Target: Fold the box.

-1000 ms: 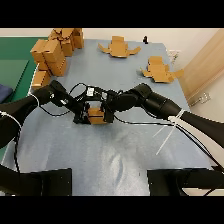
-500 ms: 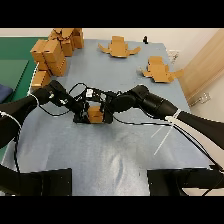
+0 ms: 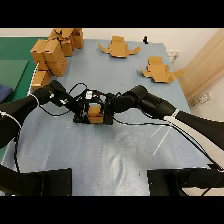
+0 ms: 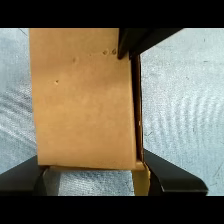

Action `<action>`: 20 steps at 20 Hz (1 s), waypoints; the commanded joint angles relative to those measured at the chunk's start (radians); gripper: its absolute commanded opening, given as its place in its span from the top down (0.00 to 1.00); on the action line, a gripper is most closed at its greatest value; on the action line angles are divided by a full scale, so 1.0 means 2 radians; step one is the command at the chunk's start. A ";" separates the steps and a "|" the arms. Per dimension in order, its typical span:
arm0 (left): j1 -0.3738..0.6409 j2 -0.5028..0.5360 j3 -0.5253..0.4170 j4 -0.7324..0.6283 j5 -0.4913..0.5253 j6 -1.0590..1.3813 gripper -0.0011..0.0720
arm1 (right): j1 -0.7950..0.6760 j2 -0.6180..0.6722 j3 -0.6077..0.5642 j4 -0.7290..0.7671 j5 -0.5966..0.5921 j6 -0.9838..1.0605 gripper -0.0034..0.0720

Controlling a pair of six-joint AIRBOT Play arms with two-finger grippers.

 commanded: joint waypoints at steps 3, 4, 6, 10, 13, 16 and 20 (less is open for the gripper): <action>0.000 0.000 0.000 0.000 -0.001 -0.001 0.96 | 0.000 0.001 0.000 0.020 -0.054 0.000 0.94; 0.000 0.000 0.000 0.000 -0.001 -0.001 0.96 | -0.001 0.001 0.000 0.024 -0.055 0.000 0.87; 0.000 0.000 0.000 0.000 -0.002 -0.001 0.96 | -0.001 0.001 0.000 0.032 -0.056 0.000 0.86; 0.000 0.000 0.000 -0.001 -0.002 -0.001 0.96 | -0.001 0.000 0.000 0.041 -0.059 0.000 0.86; 0.000 0.000 0.000 -0.001 -0.002 -0.001 0.96 | -0.001 -0.002 0.000 0.048 -0.067 0.000 0.65; 0.000 0.000 0.000 -0.001 -0.002 -0.001 0.96 | -0.001 -0.007 0.000 0.053 -0.068 0.000 0.65; 0.000 0.000 0.000 -0.001 -0.001 -0.001 0.96 | -0.002 -0.007 0.000 0.071 -0.070 0.000 0.65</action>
